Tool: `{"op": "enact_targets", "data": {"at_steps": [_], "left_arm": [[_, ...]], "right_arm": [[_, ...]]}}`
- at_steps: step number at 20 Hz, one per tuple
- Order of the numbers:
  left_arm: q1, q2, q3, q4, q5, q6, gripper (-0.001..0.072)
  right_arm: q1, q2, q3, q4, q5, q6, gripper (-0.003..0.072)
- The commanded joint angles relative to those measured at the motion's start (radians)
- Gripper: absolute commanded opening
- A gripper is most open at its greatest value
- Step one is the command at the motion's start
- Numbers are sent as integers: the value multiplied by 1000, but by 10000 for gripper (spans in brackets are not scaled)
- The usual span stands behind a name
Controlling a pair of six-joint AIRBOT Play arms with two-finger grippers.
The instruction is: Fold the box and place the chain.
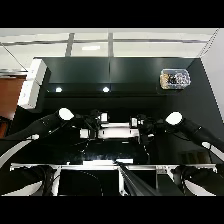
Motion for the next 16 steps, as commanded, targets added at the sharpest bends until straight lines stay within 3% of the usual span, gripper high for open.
{"op": "enact_targets", "data": {"at_steps": [1,16], "left_arm": [[1,1,0,0,0,-2,31],[1,1,0,-1,-3,-5,31]], "right_arm": [[-5,-32,-1,18,-15,-16,633],[22,-53,-1,-30,-83,51,633]]}}
